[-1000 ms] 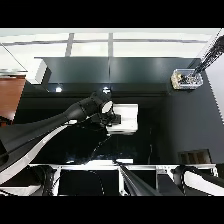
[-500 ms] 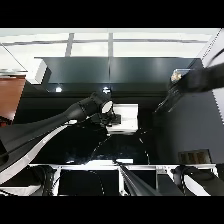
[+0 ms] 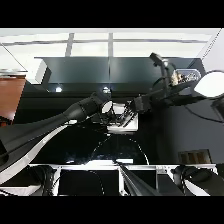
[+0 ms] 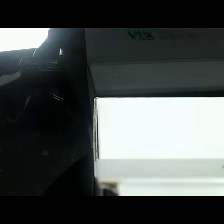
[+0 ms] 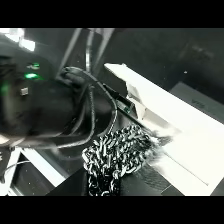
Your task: Fold the box and place the chain.
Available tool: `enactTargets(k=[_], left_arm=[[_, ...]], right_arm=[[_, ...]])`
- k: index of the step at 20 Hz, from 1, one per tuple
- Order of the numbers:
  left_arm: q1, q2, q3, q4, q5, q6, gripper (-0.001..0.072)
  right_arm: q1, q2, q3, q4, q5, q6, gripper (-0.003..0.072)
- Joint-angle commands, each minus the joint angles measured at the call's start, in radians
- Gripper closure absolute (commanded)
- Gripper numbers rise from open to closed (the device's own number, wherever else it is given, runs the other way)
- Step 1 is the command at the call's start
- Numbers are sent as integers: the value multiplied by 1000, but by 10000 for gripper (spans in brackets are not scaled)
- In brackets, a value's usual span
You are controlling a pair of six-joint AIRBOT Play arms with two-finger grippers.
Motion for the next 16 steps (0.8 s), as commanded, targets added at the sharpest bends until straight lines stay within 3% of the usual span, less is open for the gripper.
enactTargets(k=[1, 10, 16], left_arm=[[2, 0, 0, 0, 3, 0, 684], [4, 0, 0, 0, 18, 0, 684], [4, 0, 0, 0, 17, 0, 684]], right_arm=[[21, -35, -72, 10, -74, 3, 672], [20, -49, -116, -25, -94, 6, 672], [20, -60, -208, -38, -201, 18, 654]])
